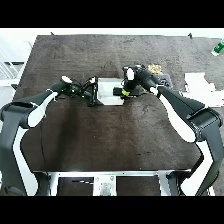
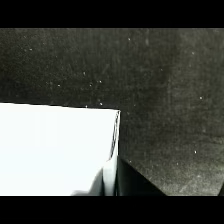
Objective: Fold the box and place the chain.
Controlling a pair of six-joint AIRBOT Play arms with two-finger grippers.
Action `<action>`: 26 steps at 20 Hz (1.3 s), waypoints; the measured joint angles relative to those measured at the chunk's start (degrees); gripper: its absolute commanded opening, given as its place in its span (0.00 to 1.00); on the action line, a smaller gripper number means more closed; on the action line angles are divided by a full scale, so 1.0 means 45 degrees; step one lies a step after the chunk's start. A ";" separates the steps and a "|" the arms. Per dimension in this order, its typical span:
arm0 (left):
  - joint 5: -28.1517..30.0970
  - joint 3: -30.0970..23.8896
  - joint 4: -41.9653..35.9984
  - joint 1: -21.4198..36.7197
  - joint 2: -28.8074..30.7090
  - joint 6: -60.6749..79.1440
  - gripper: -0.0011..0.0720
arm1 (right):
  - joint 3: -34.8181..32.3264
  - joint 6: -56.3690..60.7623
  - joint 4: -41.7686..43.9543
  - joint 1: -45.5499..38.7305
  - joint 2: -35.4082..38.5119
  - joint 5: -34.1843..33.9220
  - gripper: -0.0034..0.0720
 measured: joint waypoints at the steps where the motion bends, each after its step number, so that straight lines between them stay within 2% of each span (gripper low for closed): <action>1: 0.0010 0.0005 0.0015 0.0000 0.0000 0.0063 0.74 | 0.0015 -0.0049 0.0005 0.0015 -0.0015 -0.0350 0.49; 6: -0.0015 0.0000 0.0015 0.0000 0.0000 0.0049 0.74 | 0.0219 -0.0529 -0.0092 0.0063 0.0321 -0.0248 0.50; 8: -0.0024 0.0000 0.0015 0.0000 0.0000 0.0044 0.74 | 0.0248 -0.0962 -0.0102 0.0063 0.0699 0.0121 0.64; 12: -0.0058 0.0000 0.0019 0.0000 0.0000 0.0039 0.74 | 0.0272 -0.1768 -0.0685 0.0063 0.2001 0.0457 0.64; 15: -0.0063 0.0000 0.0024 0.0000 0.0000 0.0039 0.74 | 0.0078 -0.2045 -0.2093 0.0063 0.3347 0.0282 0.64; 18: -0.0063 0.0000 0.0024 0.0000 0.0000 0.0039 0.74 | -0.0733 -0.2239 -0.3298 -0.0175 0.4750 -0.0515 0.65; 20: -0.0063 0.0000 0.0019 0.0000 0.0000 0.0039 0.74 | -0.1773 -0.2288 -0.3701 -0.0593 0.5702 -0.1423 0.68; 21: -0.0063 0.0000 0.0024 0.0000 0.0000 0.0039 0.74 | -0.2467 -0.2297 -0.3740 -0.0899 0.6149 -0.2050 0.73; 24: -0.0063 0.0000 0.0024 0.0000 0.0000 0.0039 0.74 | -0.4473 -0.2302 -0.3385 -0.2225 0.6980 -0.4206 0.73; 26: -0.0063 0.0000 0.0024 0.0000 0.0000 0.0039 0.74 | -0.5343 -0.2497 -0.2589 -0.3230 0.6985 -0.5474 0.72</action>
